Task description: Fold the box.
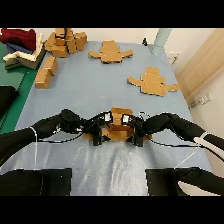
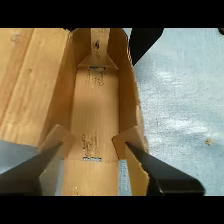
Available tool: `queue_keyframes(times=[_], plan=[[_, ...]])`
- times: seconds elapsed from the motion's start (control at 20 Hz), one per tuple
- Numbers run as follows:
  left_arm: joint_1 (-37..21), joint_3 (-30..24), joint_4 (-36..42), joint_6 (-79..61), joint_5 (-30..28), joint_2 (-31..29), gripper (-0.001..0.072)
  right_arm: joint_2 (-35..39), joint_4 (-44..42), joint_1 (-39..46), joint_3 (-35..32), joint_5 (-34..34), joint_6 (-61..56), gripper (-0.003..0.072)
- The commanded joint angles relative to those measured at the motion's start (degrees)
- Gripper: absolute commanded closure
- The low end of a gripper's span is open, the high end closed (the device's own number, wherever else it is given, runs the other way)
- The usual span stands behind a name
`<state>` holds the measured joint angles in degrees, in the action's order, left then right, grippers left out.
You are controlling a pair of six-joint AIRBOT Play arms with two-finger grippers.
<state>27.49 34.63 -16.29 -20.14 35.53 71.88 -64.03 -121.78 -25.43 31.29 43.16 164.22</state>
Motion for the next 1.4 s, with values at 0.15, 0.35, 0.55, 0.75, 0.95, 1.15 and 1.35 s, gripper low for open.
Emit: queue_keyframes(times=[0.15,0.35,0.55,0.75,0.95,1.15,1.35], plan=[[0.0,0.0,0.0,0.1,0.6,0.0,0.0049,0.0,-0.1,0.0,0.0,0.0,-0.1,0.0175],[0.0,0.0,-1.1,0.7,0.5,0.0,0.0398,0.0,-0.1,0.0,0.0,0.0,-0.1,0.0175],[0.0,0.0,-13.4,14.5,1.3,-3.4,0.0670,0.0,-0.1,0.0,0.0,0.0,-0.1,0.0176],[-0.1,0.0,-34.9,38.8,6.1,-11.0,0.0697,0.0,-0.1,0.0,0.0,0.0,-0.1,0.0176],[-0.3,-0.2,-49.0,64.1,11.6,-21.7,0.0697,0.0,-0.1,0.0,0.0,0.0,-0.1,0.0176],[-8.0,-1.8,-57.8,97.9,12.1,-24.1,0.0697,0.0,-0.1,0.0,0.0,0.0,-0.1,0.0175],[-14.0,-2.6,-50.0,102.8,12.3,-19.0,0.0697,0.0,-0.1,0.0,0.0,0.0,-0.1,0.0176]])
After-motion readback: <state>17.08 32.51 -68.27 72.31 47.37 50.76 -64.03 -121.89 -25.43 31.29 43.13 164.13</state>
